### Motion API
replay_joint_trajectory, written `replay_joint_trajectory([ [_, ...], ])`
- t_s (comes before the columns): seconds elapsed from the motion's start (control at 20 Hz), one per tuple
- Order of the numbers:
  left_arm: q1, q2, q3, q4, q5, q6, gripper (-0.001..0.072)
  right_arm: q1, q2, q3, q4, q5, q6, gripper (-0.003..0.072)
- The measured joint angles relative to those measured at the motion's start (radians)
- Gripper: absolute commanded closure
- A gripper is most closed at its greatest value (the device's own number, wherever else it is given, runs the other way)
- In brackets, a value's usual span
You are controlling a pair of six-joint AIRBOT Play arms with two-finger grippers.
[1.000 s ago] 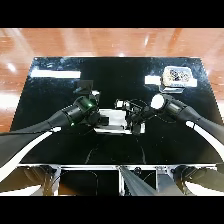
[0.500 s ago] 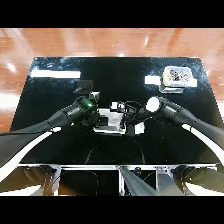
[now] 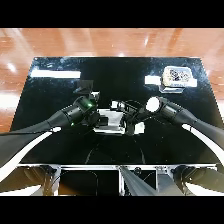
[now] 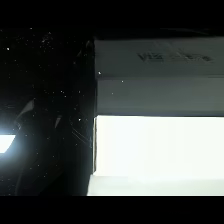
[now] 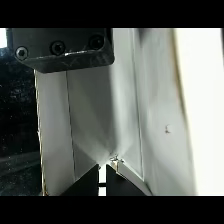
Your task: Fold the box and place the chain.
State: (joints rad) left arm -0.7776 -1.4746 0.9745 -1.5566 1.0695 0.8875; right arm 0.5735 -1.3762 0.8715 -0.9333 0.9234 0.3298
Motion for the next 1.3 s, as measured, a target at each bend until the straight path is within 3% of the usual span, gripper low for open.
replay_joint_trajectory([
  [0.45, 0.0, 0.0, 0.0, 0.0, -0.003, 0.0, 0.0683, -0.003, 0.0, 0.0, -0.034, 0.001, 0.045, 0.0619],
  [0.85, 0.0, 0.0, 0.0, 0.0, -0.004, 0.0, 0.0683, -0.111, 0.0, 0.0, -0.106, 0.12, 0.126, 0.0619],
  [1.05, 0.0, 0.0, 0.0, 0.0, -0.004, 0.0, 0.0684, -0.201, 0.007, 0.0, -0.114, 0.211, 0.193, 0.062],
  [1.3, 0.0, 0.0, 0.0, 0.0, -0.005, 0.0, 0.0683, -0.437, 0.026, 0.0, -0.114, 0.349, 0.485, 0.0621],
])
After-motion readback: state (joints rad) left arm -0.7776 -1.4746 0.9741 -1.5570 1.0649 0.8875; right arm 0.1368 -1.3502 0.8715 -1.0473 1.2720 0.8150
